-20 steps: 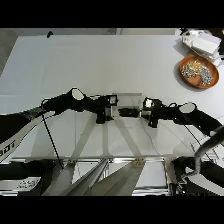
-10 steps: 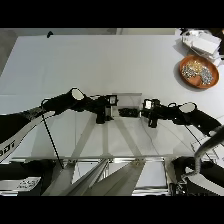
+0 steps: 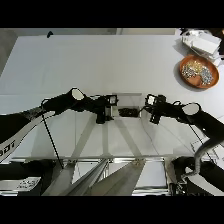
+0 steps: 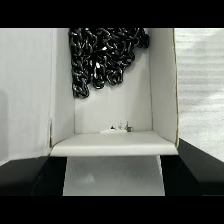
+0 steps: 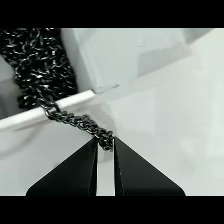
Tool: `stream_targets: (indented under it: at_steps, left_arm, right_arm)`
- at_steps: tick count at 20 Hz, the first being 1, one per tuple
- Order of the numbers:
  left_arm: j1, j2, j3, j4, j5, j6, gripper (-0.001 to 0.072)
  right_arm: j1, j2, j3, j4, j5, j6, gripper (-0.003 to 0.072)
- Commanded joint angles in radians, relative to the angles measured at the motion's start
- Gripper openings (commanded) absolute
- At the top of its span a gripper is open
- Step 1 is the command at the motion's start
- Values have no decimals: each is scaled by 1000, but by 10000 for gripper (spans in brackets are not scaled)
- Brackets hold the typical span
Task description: Fold the box and place the chain.
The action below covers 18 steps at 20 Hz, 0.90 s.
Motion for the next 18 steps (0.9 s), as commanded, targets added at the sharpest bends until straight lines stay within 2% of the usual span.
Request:
stream_targets:
  at_steps: [1, 4, 6, 8, 10, 13, 16, 18]
  left_arm:
    - [0, 0, 0, 0, 0, 0, 314]
    - [0, 0, 0, 0, 0, 0, 314]
    - [0, 0, 0, 0, 0, 0, 314]
    - [0, 0, 0, 0, 0, 0, 314]
    - [0, 0, 0, 0, 0, 0, 314]
    - [0, 0, 0, 0, 0, 0, 314]
    - [0, 0, 0, 0, 0, 0, 314]
    - [0, 0, 0, 0, 0, 0, 314]
  right_arm:
    - [0, 116, 2, -106, 5, 156, 15]
    - [0, 231, 2, -42, 146, 173, 15]
    - [0, 278, 2, 75, 232, 172, 14]
    - [11, 282, 2, 205, 267, 172, 14]
    - [71, 281, 2, 274, 232, 172, 14]
    - [198, 248, 2, 290, 99, 185, 15]
    - [275, 128, 2, 293, -30, 243, 16]
    - [285, 60, 2, 309, -51, 253, 16]
